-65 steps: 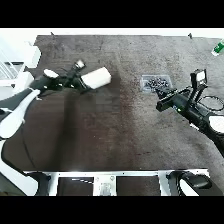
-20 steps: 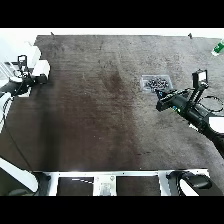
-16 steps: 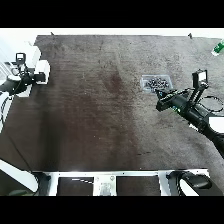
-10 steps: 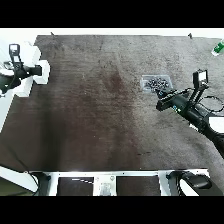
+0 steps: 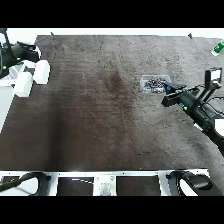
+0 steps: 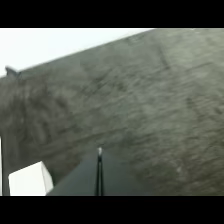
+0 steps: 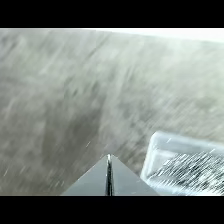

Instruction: Fold the box and place the chain.

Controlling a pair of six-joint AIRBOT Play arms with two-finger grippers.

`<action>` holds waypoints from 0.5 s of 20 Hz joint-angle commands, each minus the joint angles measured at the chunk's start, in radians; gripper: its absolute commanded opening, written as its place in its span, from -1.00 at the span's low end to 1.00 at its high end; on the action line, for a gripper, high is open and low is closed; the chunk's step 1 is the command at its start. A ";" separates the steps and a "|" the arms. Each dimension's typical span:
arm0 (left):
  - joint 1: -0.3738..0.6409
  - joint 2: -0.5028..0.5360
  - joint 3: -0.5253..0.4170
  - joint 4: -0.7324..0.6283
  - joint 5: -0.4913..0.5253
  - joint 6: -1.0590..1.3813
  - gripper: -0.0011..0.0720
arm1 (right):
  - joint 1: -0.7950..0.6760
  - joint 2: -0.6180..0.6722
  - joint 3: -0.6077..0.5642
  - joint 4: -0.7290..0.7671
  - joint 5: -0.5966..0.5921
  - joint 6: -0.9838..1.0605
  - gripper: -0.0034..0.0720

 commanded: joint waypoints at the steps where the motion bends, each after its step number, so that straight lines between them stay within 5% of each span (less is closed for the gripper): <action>1: -0.129 0.238 -0.249 -0.127 0.178 0.220 -0.92 | 0.000 0.062 -0.002 -0.013 -0.084 0.000 -0.89; 7: -0.228 0.596 -0.721 -0.488 0.151 0.475 -0.92 | 0.000 0.186 -0.124 -0.065 -0.091 0.000 -0.89; 10: -0.228 0.756 -0.887 -0.516 0.175 0.490 -0.93 | 0.000 0.268 -0.200 -0.065 -0.134 0.000 -0.89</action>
